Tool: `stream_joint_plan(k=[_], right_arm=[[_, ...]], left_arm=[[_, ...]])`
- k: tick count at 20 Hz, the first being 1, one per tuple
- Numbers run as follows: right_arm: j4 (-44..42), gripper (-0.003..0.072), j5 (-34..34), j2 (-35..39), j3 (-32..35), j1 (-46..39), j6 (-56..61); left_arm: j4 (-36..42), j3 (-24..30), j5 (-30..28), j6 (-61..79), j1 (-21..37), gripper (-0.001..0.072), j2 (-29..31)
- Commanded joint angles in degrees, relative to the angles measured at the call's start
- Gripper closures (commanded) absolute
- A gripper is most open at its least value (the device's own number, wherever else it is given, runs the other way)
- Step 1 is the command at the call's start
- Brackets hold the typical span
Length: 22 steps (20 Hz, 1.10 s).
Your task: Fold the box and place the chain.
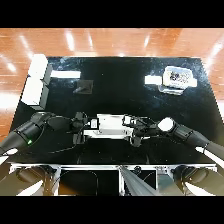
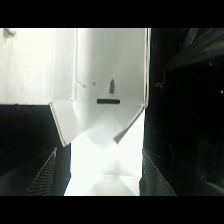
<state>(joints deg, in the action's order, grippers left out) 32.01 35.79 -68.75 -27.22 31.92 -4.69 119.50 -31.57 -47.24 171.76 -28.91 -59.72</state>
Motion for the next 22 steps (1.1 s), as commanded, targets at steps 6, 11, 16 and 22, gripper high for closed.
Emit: stream_joint_plan(k=[6, 11, 16, 22], right_arm=[[0.0, 0.0149, 0.0, 0.0, 0.0, 0.0, 0.0], [0.0, 0.0148, 0.0, 0.0, 0.0, 0.0, 0.0], [0.0, 0.0149, 0.0, 0.0, 0.0, 0.0, 0.0], [0.0, 0.0149, 0.0, 0.0, 0.0, 0.0, 0.0]], left_arm=[[4.2, 0.0, 2.6, 0.1, -0.4, 0.0092, -2.0], [4.3, 0.0, 2.7, 0.1, -1.3, 0.0302, -2.1], [4.7, 0.0, 2.7, 0.1, -2.5, 0.0351, -2.9], [4.7, -0.1, 6.2, 0.1, -6.4, 0.0402, -4.8]])
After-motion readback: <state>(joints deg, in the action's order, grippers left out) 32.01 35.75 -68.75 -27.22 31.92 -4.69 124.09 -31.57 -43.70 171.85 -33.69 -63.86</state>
